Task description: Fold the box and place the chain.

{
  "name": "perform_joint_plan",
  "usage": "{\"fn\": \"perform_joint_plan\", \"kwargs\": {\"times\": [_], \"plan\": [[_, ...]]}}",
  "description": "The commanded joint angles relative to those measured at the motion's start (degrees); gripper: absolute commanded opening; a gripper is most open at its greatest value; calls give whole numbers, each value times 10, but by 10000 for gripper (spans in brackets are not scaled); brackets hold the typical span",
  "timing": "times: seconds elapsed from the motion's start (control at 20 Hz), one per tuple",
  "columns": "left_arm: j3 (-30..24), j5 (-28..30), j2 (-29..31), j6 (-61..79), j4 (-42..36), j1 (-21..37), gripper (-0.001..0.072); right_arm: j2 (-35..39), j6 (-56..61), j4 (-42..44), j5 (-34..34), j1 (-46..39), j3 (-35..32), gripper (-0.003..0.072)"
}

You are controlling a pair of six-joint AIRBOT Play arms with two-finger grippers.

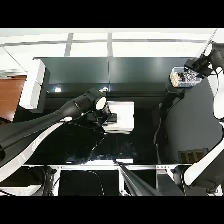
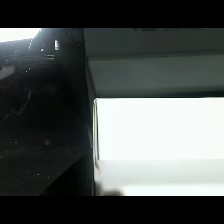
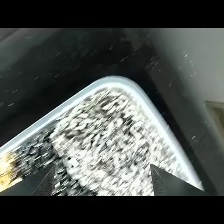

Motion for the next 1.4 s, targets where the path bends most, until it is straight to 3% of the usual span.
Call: {"fn": "perform_joint_plan", "kwargs": {"times": [0.0,0.1,0.15,0.2,0.25,0.4,0.6,0.8,1.15,1.35], "plan": [[1,-3,0,0,0,0,28,-24,-7,-29,-2,-3,13,711],[1,-3,0,0,0,0,28,-29,-7,-22,-10,-4,13,701],[1,-3,0,0,0,0,29,-29,-14,-15,-13,-4,13,518],[1,-3,0,0,0,0,28,-29,-23,-8,-15,-4,13,429],[1,-3,0,0,0,0,29,-29,-40,0,-12,-4,13,280],[1,-3,0,0,0,0,29,-23,-67,15,23,-4,14,19],[1,-3,0,0,0,0,28,37,-122,16,62,-3,14,17],[1,-3,0,0,0,0,28,156,-193,31,108,-5,12,17],[1,-2,0,0,0,0,28,384,-221,146,101,-16,-48,15],[1,-2,0,0,0,0,28,483,-226,193,106,-14,-51,15]]}}
